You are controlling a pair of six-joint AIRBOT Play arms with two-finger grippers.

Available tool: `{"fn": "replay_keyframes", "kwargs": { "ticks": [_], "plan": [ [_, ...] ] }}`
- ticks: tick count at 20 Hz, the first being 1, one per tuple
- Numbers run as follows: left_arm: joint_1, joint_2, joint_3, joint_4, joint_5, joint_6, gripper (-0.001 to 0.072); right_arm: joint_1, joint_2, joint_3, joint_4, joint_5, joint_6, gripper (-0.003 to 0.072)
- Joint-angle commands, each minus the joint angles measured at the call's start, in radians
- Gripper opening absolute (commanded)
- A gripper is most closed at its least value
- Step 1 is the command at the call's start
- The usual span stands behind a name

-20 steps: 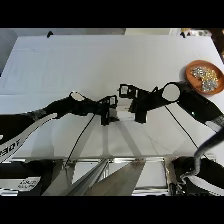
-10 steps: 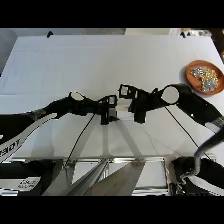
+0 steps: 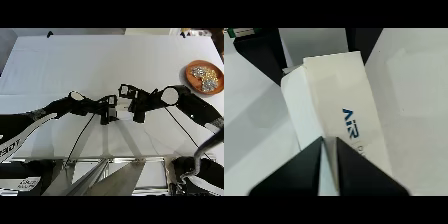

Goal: Fold the box and place the chain.

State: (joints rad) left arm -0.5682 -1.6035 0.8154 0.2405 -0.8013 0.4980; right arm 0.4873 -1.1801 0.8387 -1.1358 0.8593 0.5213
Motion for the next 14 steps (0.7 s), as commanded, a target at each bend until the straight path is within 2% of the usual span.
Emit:
{"fn": "replay_keyframes", "kwargs": {
  "ticks": [1,3,14],
  "plan": [
    [-0.001,0.001,-0.001,-0.001,-0.003,-0.002,0.0135,0.0,0.017,0.001,-0.014,0.055,-0.04,0.0241],
    [-0.001,0.001,-0.001,-0.001,-0.003,-0.002,0.0135,0.0,0.016,0.001,-0.024,0.103,-0.056,0.0241],
    [-0.001,0.001,-0.001,-0.001,-0.003,-0.002,0.0135,-0.002,0.045,0.002,-0.036,0.093,-0.067,0.0234]
  ]
}}
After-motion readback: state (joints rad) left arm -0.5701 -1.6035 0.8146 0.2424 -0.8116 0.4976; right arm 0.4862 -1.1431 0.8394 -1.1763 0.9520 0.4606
